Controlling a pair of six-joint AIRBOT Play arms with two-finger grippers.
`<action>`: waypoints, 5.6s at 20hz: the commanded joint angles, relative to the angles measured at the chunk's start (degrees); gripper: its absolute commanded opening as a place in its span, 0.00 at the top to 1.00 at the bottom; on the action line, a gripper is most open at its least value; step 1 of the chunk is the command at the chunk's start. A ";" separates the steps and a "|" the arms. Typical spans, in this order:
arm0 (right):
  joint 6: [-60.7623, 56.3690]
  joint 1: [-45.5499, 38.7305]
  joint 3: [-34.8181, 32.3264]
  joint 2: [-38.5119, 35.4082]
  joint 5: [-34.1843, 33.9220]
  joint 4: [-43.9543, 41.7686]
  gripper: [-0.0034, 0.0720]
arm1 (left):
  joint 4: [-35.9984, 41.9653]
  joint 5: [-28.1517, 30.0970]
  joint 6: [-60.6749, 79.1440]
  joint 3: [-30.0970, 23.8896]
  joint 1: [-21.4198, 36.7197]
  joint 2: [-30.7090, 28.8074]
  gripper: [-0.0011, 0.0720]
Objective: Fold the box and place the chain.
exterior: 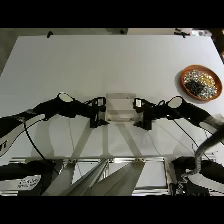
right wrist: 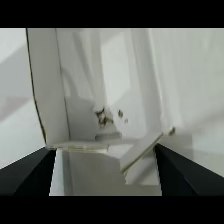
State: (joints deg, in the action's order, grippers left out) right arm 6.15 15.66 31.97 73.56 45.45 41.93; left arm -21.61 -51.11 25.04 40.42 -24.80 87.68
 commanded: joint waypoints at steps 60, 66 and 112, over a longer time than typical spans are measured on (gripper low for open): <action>-7.26 4.33 -0.24 -7.19 -4.48 13.00 0.57 | -0.02 -0.11 0.00 -0.02 0.07 0.00 0.61; -7.17 7.48 -0.24 -5.16 -6.64 11.54 0.74 | -0.02 -0.11 0.00 -0.02 0.07 0.00 0.61; -69.33 -18.12 -0.22 -24.39 12.70 23.56 0.94 | -0.02 -0.11 0.00 -0.02 0.07 0.00 0.61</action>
State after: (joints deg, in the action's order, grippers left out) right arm -39.66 3.33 31.77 49.87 50.87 58.61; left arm -21.69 -51.35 25.06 40.42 -24.77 87.68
